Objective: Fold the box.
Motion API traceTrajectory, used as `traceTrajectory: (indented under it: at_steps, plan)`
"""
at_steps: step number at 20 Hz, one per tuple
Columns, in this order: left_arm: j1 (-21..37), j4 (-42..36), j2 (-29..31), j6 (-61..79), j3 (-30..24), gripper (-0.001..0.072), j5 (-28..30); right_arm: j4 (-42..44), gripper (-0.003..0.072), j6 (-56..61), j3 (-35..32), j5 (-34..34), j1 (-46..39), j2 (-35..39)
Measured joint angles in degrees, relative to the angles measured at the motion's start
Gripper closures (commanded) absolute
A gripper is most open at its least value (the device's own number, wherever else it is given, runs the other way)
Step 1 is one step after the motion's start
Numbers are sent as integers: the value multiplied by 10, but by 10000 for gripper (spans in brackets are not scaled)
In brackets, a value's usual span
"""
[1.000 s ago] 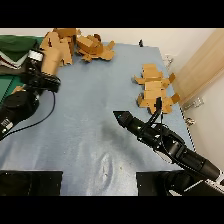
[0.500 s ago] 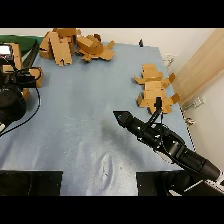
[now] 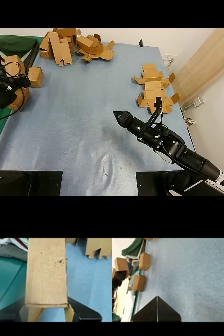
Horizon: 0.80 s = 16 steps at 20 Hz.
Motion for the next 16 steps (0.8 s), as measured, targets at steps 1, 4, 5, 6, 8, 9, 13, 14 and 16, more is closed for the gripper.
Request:
traceTrajectory:
  at_steps: [1,4,5,6,8,9,13,14,16]
  plan:
    - [11,-10,-16,7,9,327,-24,0,679,0,0,0,0,0]
    - [30,-25,-48,23,23,316,-76,0,679,-1,0,0,0,0]
    - [32,-28,-54,26,26,120,-87,0,679,-1,0,0,0,0]
    - [33,-30,-59,30,28,11,-99,0,679,-1,0,0,0,0]
    - [34,-32,-64,32,30,11,-111,0,678,-3,0,0,0,0]
    - [35,-32,-65,33,31,11,-113,0,678,-4,0,0,0,0]
    - [36,-34,-62,34,32,11,-106,0,678,-8,0,0,0,0]
    - [36,-34,-57,35,32,10,-101,0,678,-8,0,0,0,0]
    - [36,-34,-38,35,32,11,-90,0,678,-9,0,0,0,0]
